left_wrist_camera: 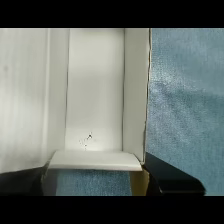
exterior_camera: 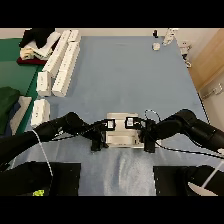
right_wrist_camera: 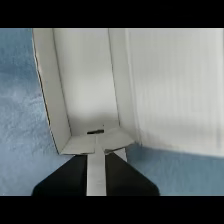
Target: Fold the box.
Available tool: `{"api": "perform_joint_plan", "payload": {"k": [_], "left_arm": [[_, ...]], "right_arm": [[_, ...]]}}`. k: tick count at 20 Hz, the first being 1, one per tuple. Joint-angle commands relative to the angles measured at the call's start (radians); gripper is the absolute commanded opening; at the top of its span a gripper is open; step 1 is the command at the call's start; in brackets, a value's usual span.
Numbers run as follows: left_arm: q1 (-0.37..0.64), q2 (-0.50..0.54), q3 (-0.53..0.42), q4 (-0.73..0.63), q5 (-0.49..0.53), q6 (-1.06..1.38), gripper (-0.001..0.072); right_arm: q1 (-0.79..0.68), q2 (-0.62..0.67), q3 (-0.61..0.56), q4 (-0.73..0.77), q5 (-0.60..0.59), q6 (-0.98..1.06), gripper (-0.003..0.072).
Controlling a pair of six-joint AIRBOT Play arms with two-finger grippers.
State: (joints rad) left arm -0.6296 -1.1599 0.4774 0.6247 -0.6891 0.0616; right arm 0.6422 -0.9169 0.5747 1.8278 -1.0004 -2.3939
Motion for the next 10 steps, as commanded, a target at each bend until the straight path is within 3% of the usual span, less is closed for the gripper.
{"api": "perform_joint_plan", "payload": {"k": [1, 4, 5, 6, 8, 10], "left_arm": [[0.000, 0.000, 0.000, 0.000, 0.000, 0.000, 0.0536], [0.000, 0.000, 0.000, 0.000, 0.000, 0.000, 0.0536], [0.000, 0.000, 0.000, 0.000, 0.000, 0.000, 0.0536], [0.000, 0.000, 0.000, 0.000, 0.000, 0.000, 0.0537], [0.000, 0.000, 0.000, 0.000, 0.000, 0.000, 0.0537], [0.000, 0.000, 0.000, 0.000, 0.000, 0.000, 0.0536]], "right_arm": [[-0.001, 0.060, 0.021, -0.227, -0.179, 0.395, 0.0135], [-0.043, 0.106, 0.021, -0.435, -0.299, 0.766, 0.0068], [-0.078, 0.109, 0.021, -0.465, -0.337, 0.866, 0.0001], [-0.142, 0.106, 0.019, -0.469, -0.371, 0.943, 0.0001], [-0.307, 0.098, 0.010, -0.373, -0.368, 0.998, 0.0001], [-0.493, 0.087, -0.010, -0.178, -0.311, 0.958, 0.0001]]}}
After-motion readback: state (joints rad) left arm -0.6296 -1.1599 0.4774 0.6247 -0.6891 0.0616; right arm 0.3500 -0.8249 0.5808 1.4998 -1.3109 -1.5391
